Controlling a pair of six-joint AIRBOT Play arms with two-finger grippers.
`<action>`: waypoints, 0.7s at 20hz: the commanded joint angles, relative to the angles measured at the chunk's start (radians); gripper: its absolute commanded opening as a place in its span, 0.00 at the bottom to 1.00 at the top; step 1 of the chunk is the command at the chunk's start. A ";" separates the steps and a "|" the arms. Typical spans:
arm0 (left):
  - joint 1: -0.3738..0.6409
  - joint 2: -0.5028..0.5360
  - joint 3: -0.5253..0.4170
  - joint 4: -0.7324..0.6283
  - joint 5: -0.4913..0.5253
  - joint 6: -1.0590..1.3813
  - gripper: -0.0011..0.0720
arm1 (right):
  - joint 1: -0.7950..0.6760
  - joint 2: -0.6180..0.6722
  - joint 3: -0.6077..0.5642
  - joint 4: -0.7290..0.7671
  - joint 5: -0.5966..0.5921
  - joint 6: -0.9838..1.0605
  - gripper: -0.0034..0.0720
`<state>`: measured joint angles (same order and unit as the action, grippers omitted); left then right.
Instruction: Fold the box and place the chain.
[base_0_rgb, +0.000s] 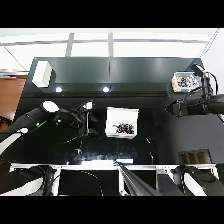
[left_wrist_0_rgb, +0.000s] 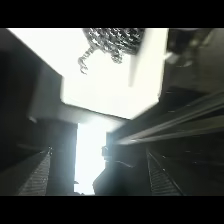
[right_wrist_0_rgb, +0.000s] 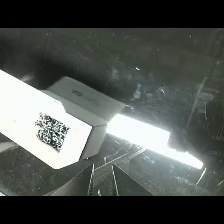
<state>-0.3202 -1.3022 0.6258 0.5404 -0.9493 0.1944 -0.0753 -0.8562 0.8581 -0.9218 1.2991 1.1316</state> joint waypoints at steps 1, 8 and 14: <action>-0.008 -0.063 0.036 -0.068 -0.013 0.172 0.99 | 0.000 0.001 0.001 0.000 0.006 0.002 0.22; -0.035 -0.085 0.063 -0.028 -0.041 0.164 0.99 | 0.000 0.001 0.001 -0.001 -0.002 0.001 0.22; -0.080 -0.088 0.068 -0.044 0.013 0.115 0.99 | 0.000 0.001 0.001 -0.004 -0.005 -0.003 0.22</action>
